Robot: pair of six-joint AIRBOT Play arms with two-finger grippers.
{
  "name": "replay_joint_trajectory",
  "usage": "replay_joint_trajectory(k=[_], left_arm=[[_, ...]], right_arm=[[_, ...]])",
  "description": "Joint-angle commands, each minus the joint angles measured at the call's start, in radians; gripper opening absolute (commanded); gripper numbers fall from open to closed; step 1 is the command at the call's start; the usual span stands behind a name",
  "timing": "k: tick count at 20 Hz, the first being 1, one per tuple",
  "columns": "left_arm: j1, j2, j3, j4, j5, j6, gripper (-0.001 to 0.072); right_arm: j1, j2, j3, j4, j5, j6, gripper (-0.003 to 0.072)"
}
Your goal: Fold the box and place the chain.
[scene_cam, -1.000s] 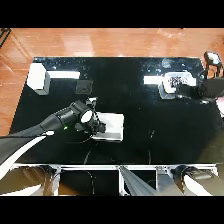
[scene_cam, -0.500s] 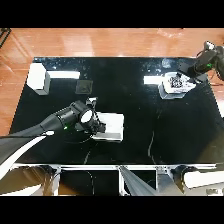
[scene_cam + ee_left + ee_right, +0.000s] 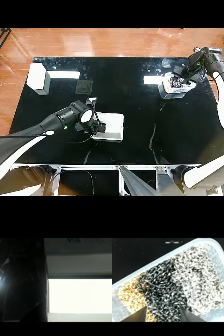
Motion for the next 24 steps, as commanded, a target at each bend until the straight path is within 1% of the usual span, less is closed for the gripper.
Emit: replay_joint_trajectory(k=[1, 5, 10, 11, 12, 13, 14, 16, 20, 22, 24], left_arm=[[0.0, 0.0, 0.0, -0.008, 0.002, 0.0, 0.0022], [0.0, 0.0, 0.0, -0.008, 0.003, 0.0, 0.0022], [0.0, 0.0, 0.0, -0.008, 0.002, 0.0, 0.0022], [0.0, 0.0, 0.0, -0.008, 0.002, 0.0, 0.0022], [0.0, 0.0, 0.0, -0.008, 0.002, 0.0, 0.0022], [0.0, 0.0, 0.0, -0.008, 0.002, 0.0, 0.0022], [0.0, 0.0, 0.0, -0.008, 0.002, 0.0, 0.0022], [0.0, 0.0, 0.0, -0.008, 0.002, 0.0, 0.0022], [0.0, 0.0, 0.0, -0.006, 0.003, 0.0, 0.0022], [0.0, 0.0, 0.0, -0.006, 0.003, 0.0, 0.0022], [0.0, 0.0, 0.0, -0.006, 0.002, 0.0, 0.0022]], right_arm=[[-0.001, -0.014, 0.007, -0.033, -0.005, -0.016, 0.0462], [-0.001, -0.03, 0.007, -0.043, 0.001, -0.019, 0.0463], [0.0, -0.056, 0.007, 0.007, 0.019, -0.026, 0.0461], [-0.001, -0.056, 0.008, 0.005, 0.023, -0.026, 0.038], [-0.002, -0.055, 0.008, 0.005, 0.02, -0.026, 0.0213], [-0.003, -0.055, 0.008, 0.005, 0.014, -0.031, 0.0107], [-0.006, -0.051, 0.008, 0.005, 0.006, -0.043, 0.0022], [-0.011, -0.023, 0.008, 0.02, 0.005, -0.11, 0.0026], [-0.048, 0.102, 0.008, 0.031, 0.012, -0.204, 0.0025], [-0.083, 0.167, 0.008, 0.093, 0.0, -0.249, 0.0026], [-0.114, 0.222, 0.008, 0.193, -0.012, -0.3, 0.0025]])
